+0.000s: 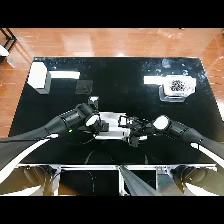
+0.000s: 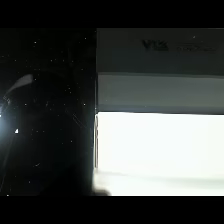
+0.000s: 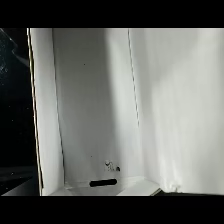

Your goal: Fold the box and place the chain.

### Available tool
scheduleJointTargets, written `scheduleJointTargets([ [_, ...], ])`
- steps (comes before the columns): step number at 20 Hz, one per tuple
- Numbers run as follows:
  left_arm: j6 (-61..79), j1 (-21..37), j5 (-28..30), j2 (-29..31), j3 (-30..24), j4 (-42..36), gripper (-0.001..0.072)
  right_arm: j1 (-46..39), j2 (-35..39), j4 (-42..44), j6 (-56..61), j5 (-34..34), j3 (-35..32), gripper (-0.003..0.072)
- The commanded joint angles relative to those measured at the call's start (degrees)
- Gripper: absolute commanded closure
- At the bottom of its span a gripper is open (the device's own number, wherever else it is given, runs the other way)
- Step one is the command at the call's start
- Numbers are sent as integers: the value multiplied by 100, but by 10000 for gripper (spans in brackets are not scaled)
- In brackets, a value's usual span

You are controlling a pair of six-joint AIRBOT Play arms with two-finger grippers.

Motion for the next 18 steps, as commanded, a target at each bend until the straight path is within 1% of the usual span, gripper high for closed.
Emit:
scheduleJointTargets([
  [1,63,0,17,-7,4,-35,692,2,-4,2,2,0,-2,162],
  [3,83,0,15,-7,4,-35,692,2,-4,2,2,0,-2,148],
  [4,81,0,17,-7,4,-35,692,2,-4,4,2,0,-2,77],
  [5,81,0,15,-7,4,-33,692,2,-2,-17,0,0,-2,-21],
  [7,76,2,13,-7,4,-33,693,-9,55,-238,2,26,4,-20],
  [10,74,2,-11,-7,4,-31,693,-9,284,-946,22,153,4,-19],
  [12,74,2,-9,-4,4,-31,693,-9,446,-1294,243,173,4,-19],
  [16,74,0,-9,-7,4,-31,693,2,514,-1266,260,175,4,-7],
  [17,74,0,-9,-7,4,-31,693,2,514,-1191,260,170,4,127],
  [18,76,0,-9,-7,4,-31,693,2,514,-1123,258,166,4,153],
])
